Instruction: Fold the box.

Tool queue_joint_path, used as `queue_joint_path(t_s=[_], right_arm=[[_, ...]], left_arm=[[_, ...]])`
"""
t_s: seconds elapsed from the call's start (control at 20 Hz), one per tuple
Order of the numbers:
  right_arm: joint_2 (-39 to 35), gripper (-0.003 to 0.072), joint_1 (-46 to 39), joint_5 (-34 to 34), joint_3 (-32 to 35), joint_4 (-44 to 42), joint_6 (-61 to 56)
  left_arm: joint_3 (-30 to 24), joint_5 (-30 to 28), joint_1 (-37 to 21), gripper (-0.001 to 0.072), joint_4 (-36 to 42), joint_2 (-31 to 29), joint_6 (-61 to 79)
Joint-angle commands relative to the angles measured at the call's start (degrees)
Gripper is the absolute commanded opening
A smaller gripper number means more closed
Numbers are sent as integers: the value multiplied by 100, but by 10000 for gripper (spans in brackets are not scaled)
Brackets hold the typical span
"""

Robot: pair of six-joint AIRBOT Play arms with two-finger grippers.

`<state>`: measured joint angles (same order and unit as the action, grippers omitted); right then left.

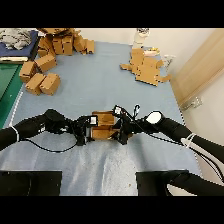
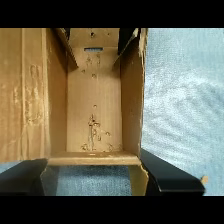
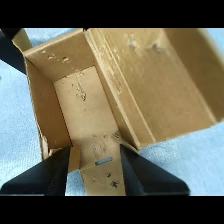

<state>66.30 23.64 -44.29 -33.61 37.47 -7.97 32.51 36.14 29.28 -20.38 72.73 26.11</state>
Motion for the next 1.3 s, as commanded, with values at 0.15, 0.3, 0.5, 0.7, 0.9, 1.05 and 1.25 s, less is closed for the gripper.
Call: queue_joint_path(t_s=[0.15,0.3,0.5,0.7,0.9,1.05,1.25], right_arm=[[46,432,-15,-2,-2,26,-238],[-210,151,-181,2,-2,841,-1711],[-1110,3,-599,-111,-2,2039,-3893],[-2035,1,-1416,-216,2,3421,-6738],[-1932,0,-2232,-765,282,3134,-7711],[-1563,1,-2151,-643,647,2212,-7479],[-1027,0,-1541,-164,789,1423,-7149]], left_arm=[[4,-2,4,477,0,2,-2],[4,-2,4,477,0,2,-2],[4,-2,2,477,0,2,-2],[4,-2,4,477,0,2,-2],[4,-2,4,477,0,2,-2],[4,-2,2,477,0,2,-2],[4,-2,4,477,0,2,-2]])
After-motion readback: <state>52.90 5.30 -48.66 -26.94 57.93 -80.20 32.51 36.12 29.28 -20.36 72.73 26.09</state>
